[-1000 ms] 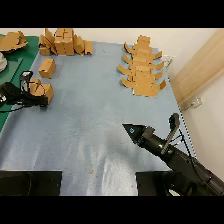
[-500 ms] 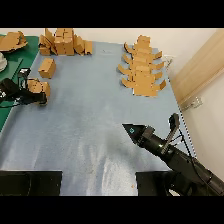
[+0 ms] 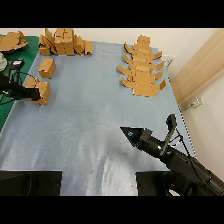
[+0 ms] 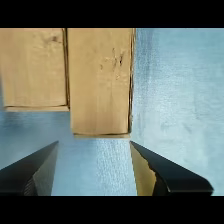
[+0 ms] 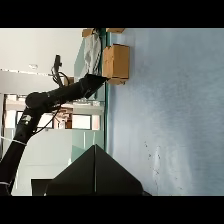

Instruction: Fold the box.

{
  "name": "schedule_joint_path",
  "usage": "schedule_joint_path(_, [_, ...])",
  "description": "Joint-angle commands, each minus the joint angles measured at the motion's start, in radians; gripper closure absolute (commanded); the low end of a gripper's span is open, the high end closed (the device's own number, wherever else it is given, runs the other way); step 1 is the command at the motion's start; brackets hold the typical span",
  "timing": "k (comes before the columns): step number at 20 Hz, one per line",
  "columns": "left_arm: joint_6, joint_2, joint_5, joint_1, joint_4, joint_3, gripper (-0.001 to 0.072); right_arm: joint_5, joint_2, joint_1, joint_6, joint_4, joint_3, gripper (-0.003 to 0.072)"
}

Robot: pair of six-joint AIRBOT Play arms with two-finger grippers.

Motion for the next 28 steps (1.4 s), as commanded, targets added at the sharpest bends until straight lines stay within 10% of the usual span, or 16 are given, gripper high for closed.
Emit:
schedule_joint_path(1, [-0.046,0.112,-0.061,0.004,0.009,0.012,0.0013,-0.047,-0.003,0.000,-0.003,-0.059,0.001,0.0682])
schedule_joint_path(2, [-0.046,0.138,-0.088,-0.010,-0.072,0.012,0.0093,-0.050,-0.012,0.000,-0.003,-0.094,0.001,0.0682])
schedule_joint_path(4, [0.034,0.163,-0.169,-0.077,-0.252,0.012,0.0695,-0.050,-0.068,-0.001,-0.003,-0.167,0.010,0.0683])
schedule_joint_path(13, [0.069,0.115,-0.117,-0.593,-0.414,0.012,0.0696,-0.261,-0.721,-0.013,-0.060,-0.786,0.533,0.0682])
schedule_joint_path(28, [0.047,0.062,-0.116,-0.642,-0.444,0.012,0.0695,-0.317,-0.888,-0.013,-0.168,-0.787,0.649,0.0682])
